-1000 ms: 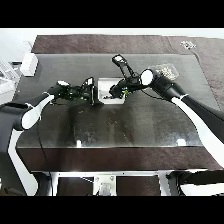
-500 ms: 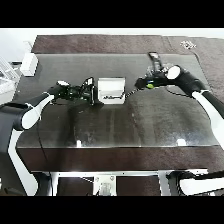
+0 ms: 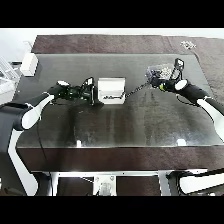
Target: Fold the box and place the chain.
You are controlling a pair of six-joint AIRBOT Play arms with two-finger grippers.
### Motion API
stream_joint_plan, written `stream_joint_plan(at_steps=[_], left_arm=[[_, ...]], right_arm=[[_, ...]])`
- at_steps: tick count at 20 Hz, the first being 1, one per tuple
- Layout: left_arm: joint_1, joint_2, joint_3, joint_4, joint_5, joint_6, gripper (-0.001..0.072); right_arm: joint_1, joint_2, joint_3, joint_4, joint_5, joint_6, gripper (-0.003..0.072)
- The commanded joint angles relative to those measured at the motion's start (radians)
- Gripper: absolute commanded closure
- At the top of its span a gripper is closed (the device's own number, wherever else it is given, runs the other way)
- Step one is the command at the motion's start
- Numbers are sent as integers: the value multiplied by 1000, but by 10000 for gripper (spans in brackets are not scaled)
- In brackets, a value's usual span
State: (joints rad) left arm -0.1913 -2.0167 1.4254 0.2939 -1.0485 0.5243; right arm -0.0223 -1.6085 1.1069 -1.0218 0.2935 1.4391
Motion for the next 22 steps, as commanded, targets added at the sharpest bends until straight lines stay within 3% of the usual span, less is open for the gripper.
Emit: stream_joint_plan(at_steps=[1, 7, 18, 22], left_arm=[[1, 0, 0, -2, 0, 0, 316], [1, 0, 0, -2, 0, 0, 316], [1, 0, 0, -2, 0, 0, 317], [1, 0, 0, -2, 0, 0, 316]], right_arm=[[2, -41, 1, 59, -68, 57, 281], [73, -66, 69, 78, -64, 57, 228], [77, -156, 164, 51, -19, 68, 264], [69, -140, 175, 58, 80, 68, 288]])
